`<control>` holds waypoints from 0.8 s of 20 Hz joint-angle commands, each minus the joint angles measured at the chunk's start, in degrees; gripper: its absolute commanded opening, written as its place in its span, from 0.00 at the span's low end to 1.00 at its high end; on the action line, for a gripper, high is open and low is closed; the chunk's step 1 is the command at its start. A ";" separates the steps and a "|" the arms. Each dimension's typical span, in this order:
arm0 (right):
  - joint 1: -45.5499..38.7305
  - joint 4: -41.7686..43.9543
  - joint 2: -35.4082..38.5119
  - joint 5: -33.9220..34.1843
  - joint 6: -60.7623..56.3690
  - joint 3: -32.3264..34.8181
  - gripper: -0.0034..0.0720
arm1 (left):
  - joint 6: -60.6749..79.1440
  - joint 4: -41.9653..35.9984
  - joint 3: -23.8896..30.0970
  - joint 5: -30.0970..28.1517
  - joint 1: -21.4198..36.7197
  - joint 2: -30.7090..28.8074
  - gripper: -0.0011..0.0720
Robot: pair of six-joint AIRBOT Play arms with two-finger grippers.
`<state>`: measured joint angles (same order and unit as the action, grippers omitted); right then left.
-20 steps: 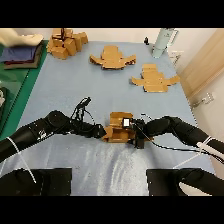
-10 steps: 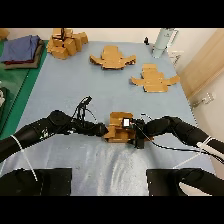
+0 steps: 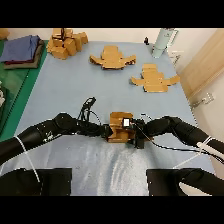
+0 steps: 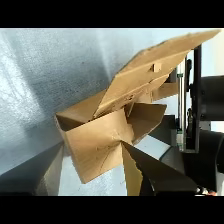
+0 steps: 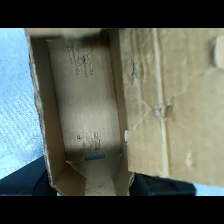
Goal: Fold the box.
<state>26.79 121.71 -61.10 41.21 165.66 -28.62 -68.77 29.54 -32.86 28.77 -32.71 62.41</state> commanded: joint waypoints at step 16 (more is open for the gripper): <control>0.00 0.00 -0.02 0.00 0.00 0.00 0.79 | -49.24 46.99 -19.93 17.59 -12.66 11.34 0.76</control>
<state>26.79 121.71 -61.10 41.21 165.66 -28.62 -115.50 74.46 -50.96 43.16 -44.45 72.95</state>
